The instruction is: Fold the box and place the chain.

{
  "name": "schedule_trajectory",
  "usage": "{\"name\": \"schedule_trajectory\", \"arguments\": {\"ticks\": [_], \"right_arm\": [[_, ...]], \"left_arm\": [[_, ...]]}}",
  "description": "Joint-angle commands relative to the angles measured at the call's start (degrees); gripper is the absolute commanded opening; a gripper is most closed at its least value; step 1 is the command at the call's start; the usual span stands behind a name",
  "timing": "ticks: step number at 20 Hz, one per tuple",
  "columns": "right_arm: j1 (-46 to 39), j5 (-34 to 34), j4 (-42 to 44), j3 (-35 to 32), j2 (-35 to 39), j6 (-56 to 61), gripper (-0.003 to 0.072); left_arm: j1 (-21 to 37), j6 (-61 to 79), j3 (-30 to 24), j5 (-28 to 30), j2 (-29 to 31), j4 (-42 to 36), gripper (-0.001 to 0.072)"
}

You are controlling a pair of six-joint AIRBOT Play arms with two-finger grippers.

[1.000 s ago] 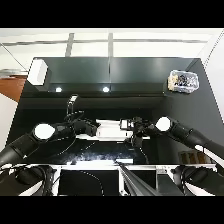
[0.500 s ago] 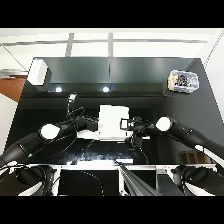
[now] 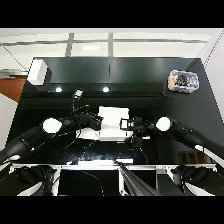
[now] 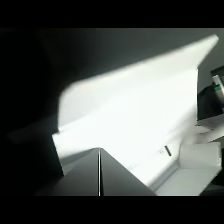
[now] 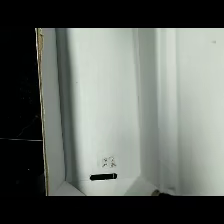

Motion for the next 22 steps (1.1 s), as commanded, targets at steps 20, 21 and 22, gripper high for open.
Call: {"name": "schedule_trajectory", "arguments": {"ticks": [20, 21, 22], "right_arm": [[0.0, 1.1, 0.0, 0.0, 0.0, 0.0, 0.0334], [0.0, 1.1, 0.0, 0.0, 0.0, 0.0, 0.0334], [0.0, 1.1, 0.0, 0.0, 0.0, 0.0, 0.0334]], "left_arm": [[16.8, 11.2, 3.8, -22.0, 3.5, 21.0, 0.0705], [17.4, 13.9, 3.8, -26.3, 3.6, 26.4, 0.0695], [17.3, 17.9, 3.7, -30.4, 3.6, 29.8, 0.0681]]}}
